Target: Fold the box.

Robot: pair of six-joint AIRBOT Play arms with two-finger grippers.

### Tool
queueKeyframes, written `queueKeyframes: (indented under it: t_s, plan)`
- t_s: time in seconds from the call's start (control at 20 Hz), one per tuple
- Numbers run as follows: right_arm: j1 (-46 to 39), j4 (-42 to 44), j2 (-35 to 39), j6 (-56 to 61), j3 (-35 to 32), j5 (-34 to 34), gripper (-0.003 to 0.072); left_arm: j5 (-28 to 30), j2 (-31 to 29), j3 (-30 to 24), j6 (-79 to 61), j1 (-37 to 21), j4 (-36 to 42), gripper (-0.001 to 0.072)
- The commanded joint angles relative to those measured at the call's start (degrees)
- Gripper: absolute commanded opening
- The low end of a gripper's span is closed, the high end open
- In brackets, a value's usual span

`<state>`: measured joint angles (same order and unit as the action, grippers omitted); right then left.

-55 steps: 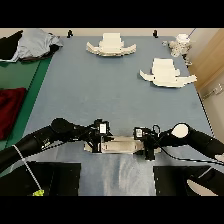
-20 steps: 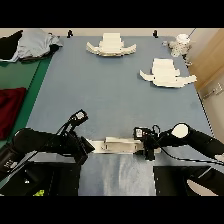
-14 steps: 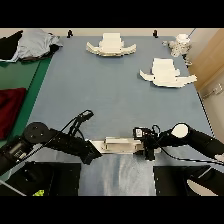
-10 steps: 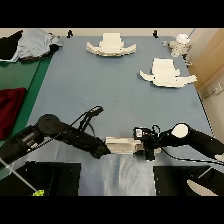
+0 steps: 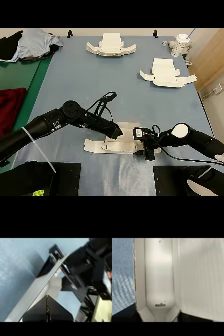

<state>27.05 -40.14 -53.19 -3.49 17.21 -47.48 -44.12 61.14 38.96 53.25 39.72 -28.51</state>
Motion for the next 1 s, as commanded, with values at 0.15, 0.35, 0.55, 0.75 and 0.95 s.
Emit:
queueKeyframes:
  t_s: [0.15,0.35,0.55,0.75,0.95]
  plan:
    - [-0.04,0.0,0.04,0.0,0.04,0.0,0.0528,8.46,3.54,0.81,-3.58,-4.33,-0.22,0.0018]
    - [-0.04,0.0,0.04,0.0,0.04,-0.02,0.0528,4.76,6.69,0.79,-3.98,-5.88,-0.22,0.0018]
    - [-0.04,0.0,0.04,0.0,0.04,-0.02,0.0528,1.9,9.97,0.79,-3.96,-5.77,-0.09,0.0018]
    - [-0.04,0.02,0.04,0.0,0.04,-0.02,0.0527,-0.31,11.8,0.79,-3.93,-5.77,0.17,0.0018]
    - [-0.04,0.0,0.04,0.0,0.04,-0.02,0.0528,-1.86,13.18,0.79,-3.91,-5.77,0.28,0.0018]
